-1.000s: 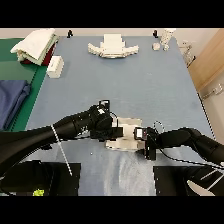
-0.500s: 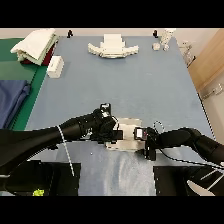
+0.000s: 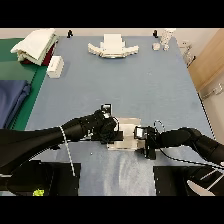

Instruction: Fold the box.

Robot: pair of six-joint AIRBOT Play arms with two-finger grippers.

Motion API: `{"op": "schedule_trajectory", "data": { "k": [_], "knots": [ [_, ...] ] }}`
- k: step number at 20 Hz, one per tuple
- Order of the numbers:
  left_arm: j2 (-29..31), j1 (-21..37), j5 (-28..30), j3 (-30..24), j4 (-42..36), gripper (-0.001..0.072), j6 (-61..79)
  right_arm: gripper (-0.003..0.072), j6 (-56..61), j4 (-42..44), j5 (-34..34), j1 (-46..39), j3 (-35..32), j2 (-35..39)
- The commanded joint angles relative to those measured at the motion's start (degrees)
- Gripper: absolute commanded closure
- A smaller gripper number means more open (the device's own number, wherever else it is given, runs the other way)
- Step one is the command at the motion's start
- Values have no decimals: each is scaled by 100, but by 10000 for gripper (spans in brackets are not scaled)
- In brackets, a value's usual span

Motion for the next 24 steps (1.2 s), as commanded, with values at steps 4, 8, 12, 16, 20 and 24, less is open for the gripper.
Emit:
{"op": "schedule_trajectory", "data": {
  "k": [4,8,12,16,20,24],
  "knots": [
    [-2,2,-46,-2,9,220,-144,149,2,4,-13,2,0,0],
    [-2,2,-175,-2,11,220,-142,149,2,4,-13,2,0,0],
    [2,2,-184,35,9,246,-114,149,2,4,-11,2,0,0],
    [380,4,-708,378,11,245,269,149,2,4,-13,2,0,0],
    [1215,2,-1558,485,-44,245,367,149,2,4,-13,2,0,0],
    [2052,4,-2485,483,26,603,1029,149,2,4,-11,2,0,0]
  ]
}}
